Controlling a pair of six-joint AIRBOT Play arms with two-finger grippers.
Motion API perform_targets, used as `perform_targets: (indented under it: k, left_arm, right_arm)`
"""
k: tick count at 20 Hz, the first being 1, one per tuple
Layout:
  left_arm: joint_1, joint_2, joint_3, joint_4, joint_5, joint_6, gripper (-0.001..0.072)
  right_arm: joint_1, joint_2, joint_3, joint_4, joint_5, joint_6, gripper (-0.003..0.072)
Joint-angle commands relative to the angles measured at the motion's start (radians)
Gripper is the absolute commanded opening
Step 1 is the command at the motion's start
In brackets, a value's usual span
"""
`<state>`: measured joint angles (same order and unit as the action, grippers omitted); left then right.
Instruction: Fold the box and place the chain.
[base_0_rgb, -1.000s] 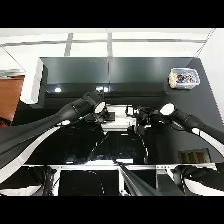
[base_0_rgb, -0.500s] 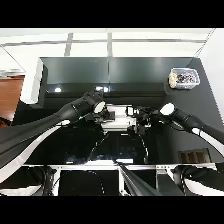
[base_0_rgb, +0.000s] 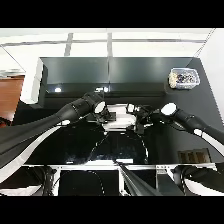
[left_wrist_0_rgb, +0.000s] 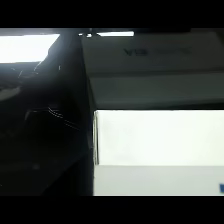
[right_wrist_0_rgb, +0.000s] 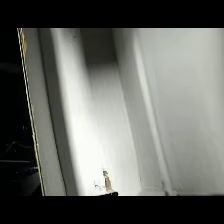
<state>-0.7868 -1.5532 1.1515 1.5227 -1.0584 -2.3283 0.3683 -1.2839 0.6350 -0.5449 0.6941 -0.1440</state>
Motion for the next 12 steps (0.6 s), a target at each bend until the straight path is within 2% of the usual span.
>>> perform_targets:
  k: [1, 4, 7, 9, 10, 12]
  left_arm:
    - [0.001, 0.000, 0.001, 0.011, -0.027, 0.017, 0.0024]
    - [0.001, 0.000, 0.001, 0.018, -0.021, 0.018, 0.0024]
    - [0.001, 0.000, 0.001, 0.017, -0.018, 0.033, 0.0025]
    - [0.001, 0.000, 0.001, 0.017, -0.025, 0.037, 0.0025]
    - [0.001, 0.000, 0.001, 0.017, -0.026, 0.037, 0.0025]
    - [0.001, 0.000, 0.001, 0.017, -0.027, 0.037, 0.0025]
  right_arm:
    - [-0.010, 0.114, 0.001, -0.109, 0.051, 0.304, 0.0720]
    - [-0.098, 0.258, 0.001, -0.213, 0.201, 0.652, 0.0717]
    - [-0.266, 0.369, 0.001, -0.217, 0.341, 0.827, 0.0717]
    - [-0.408, 0.382, 0.000, -0.220, 0.418, 0.917, 0.0717]
    - [-0.482, 0.381, -0.003, -0.232, 0.439, 0.968, 0.0645]
    - [-0.590, 0.381, -0.023, -0.250, 0.451, 0.976, 0.0254]
